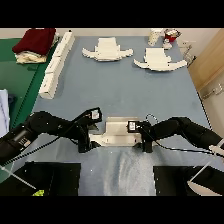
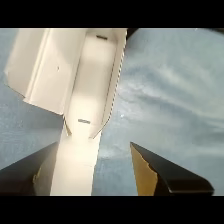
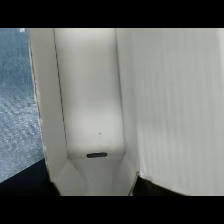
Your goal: Fold the box.
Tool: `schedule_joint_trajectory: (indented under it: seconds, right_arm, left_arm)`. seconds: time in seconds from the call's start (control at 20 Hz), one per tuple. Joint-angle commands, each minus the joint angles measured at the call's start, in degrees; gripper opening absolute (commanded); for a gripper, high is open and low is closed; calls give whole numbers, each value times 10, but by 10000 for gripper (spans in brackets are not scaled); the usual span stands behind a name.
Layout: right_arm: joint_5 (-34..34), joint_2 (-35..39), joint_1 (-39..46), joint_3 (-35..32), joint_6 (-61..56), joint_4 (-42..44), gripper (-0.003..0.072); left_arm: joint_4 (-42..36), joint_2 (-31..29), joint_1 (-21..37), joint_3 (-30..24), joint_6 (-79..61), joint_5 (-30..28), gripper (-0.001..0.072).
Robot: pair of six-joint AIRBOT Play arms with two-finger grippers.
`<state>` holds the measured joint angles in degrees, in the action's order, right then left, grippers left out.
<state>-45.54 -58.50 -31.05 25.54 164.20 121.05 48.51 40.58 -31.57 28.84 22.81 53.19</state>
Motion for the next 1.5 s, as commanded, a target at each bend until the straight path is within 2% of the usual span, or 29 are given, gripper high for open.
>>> schedule_joint_trajectory:
  seconds: [0.0, 0.2, 0.3, 0.35, 0.4, 0.65, 0.7, 0.75, 0.95, 1.05, 1.35, 1.4, 1.45]
  right_arm:
    - [0, 0, 0, 0, 0, 0, 508]
    - [0, 0, 0, 0, 0, 0, 508]
    - [0, 0, 0, 0, 0, 0, 508]
    - [0, 0, 0, 0, 0, 0, 508]
    - [0, 0, 0, 0, 0, 0, 508]
    - [0, 0, 0, 0, 0, 0, 508]
    - [0, 0, 0, 0, 0, 0, 508]
    - [0, 0, 0, 0, 0, 0, 508]
    - [0, 0, 0, 0, 0, 0, 508]
    - [0, 0, 0, 0, 0, 0, 508]
    - [0, 0, 0, 0, 0, 0, 508]
    - [0, 0, 0, 0, 0, 0, 508]
    - [0, 0, 0, 0, 0, 0, 508]
  left_arm:
    - [-8, 45, 2, -34, -103, -64, 681]
    - [-14, 104, -3, -44, -132, -142, 680]
    - [-31, 119, -19, -44, -158, -148, 677]
    - [-46, 125, -27, -44, -180, -150, 607]
    - [-59, 133, -32, -44, -197, -157, 584]
    - [-92, 155, -44, -44, -227, -173, 578]
    - [-96, 155, -50, -44, -239, -172, 342]
    - [-98, 155, -56, -44, -259, -170, 153]
    - [-129, 155, -66, -44, -283, -188, 154]
    - [-130, 156, -70, -44, -284, -196, 45]
    - [-158, 179, -80, -44, -284, -198, 48]
    - [-157, 180, -80, -44, -284, -198, 99]
    - [-157, 180, -80, -44, -283, -198, 330]
